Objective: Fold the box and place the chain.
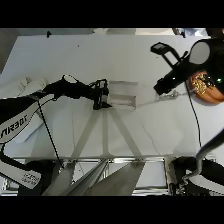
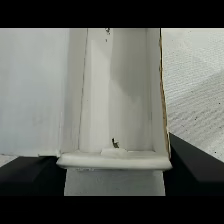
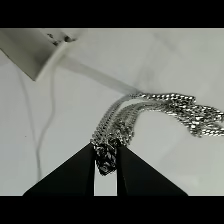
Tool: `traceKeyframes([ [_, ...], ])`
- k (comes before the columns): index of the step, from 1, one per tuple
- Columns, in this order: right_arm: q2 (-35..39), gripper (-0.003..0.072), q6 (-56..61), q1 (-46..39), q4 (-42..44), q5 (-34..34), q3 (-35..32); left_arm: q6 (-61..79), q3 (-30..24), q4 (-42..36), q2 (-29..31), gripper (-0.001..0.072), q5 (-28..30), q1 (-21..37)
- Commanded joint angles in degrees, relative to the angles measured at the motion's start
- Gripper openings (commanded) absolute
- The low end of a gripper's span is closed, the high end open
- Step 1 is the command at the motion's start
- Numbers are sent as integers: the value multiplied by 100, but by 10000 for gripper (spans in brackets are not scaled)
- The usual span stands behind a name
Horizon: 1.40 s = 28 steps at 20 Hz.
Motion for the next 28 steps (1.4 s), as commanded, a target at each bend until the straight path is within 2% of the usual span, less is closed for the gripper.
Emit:
traceKeyframes([
  [1, -4, 10, 44, 857, -13, -535, 0, 2, 0, 2, 4, 300, 2, 2],
  [6, -144, 11, 42, 1515, 94, -1357, 0, 2, 0, 0, 4, 300, 2, 2],
  [17, -1679, 13, 57, 1749, 348, -1683, 0, 2, 0, 0, 4, 300, 2, 2],
  [18, -1825, 25, 153, 1749, 341, -1679, 0, 2, 0, 2, 4, 300, 2, 2],
  [19, -1939, 122, 273, 1749, 313, -1690, 0, 2, 0, 0, 4, 300, 2, 2],
  [20, -2000, 187, 343, 1749, 297, -1714, 0, 2, 0, 2, 4, 300, 2, 2],
  [23, -1908, 192, 411, 1749, 297, -1788, 2, 2, 0, 2, 4, 300, 2, 2],
  [25, -1639, 285, 535, 1714, 114, -1698, 2, 2, 0, 2, 4, 300, 2, 2],
  [28, -988, 293, 535, 1515, -691, -1362, 2, 2, 0, 2, 4, 300, 2, 2],
])
